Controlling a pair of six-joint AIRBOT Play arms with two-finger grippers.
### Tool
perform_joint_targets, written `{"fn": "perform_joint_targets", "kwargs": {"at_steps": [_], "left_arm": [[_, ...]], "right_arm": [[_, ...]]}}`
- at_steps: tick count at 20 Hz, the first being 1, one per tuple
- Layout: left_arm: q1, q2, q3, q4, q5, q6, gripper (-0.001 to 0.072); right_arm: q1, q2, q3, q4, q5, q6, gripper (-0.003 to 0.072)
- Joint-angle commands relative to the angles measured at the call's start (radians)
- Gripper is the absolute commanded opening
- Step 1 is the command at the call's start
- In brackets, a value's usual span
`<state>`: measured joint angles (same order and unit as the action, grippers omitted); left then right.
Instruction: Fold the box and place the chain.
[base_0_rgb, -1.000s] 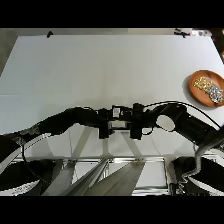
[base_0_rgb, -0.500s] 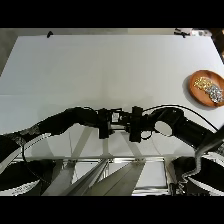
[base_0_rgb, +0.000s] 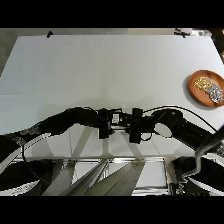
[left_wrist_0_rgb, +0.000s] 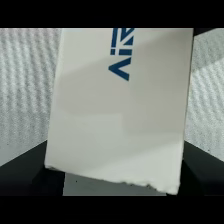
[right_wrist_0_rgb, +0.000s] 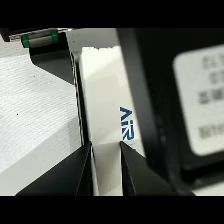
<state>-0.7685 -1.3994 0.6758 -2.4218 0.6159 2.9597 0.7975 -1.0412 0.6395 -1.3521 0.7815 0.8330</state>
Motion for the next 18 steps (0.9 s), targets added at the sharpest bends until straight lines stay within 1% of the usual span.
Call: {"fn": "perform_joint_targets", "kwargs": {"at_steps": [1, 6, 8, 10, 11, 14, 18], "left_arm": [[0.000, 0.000, 0.000, 0.000, 0.001, -0.001, 0.0138], [0.000, 0.000, 0.000, 0.000, 0.001, -0.001, 0.0138], [0.000, 0.000, 0.000, 0.000, 0.001, -0.001, 0.0138], [0.000, 0.000, 0.000, 0.000, 0.001, -0.001, 0.0138], [0.000, 0.000, 0.000, 0.000, 0.001, -0.001, 0.0138], [0.000, 0.000, 0.000, 0.000, 0.001, -0.001, 0.0138], [0.000, 0.000, 0.000, 0.000, 0.001, -0.001, 0.0138]], "right_arm": [[0.000, 0.000, -0.004, -0.006, -0.003, 0.018, 0.0158], [0.027, 0.000, -0.004, -0.009, -0.021, 0.035, 0.0162], [0.023, 0.003, -0.003, -0.010, -0.023, 0.035, 0.0215], [0.023, 0.016, -0.003, -0.018, -0.024, 0.035, 0.0289], [0.023, 0.026, -0.003, -0.021, -0.031, 0.036, 0.0303], [0.023, 0.055, -0.003, -0.055, -0.070, 0.086, 0.0303], [-0.002, 0.096, -0.003, -0.061, -0.090, 0.122, 0.0302]]}}
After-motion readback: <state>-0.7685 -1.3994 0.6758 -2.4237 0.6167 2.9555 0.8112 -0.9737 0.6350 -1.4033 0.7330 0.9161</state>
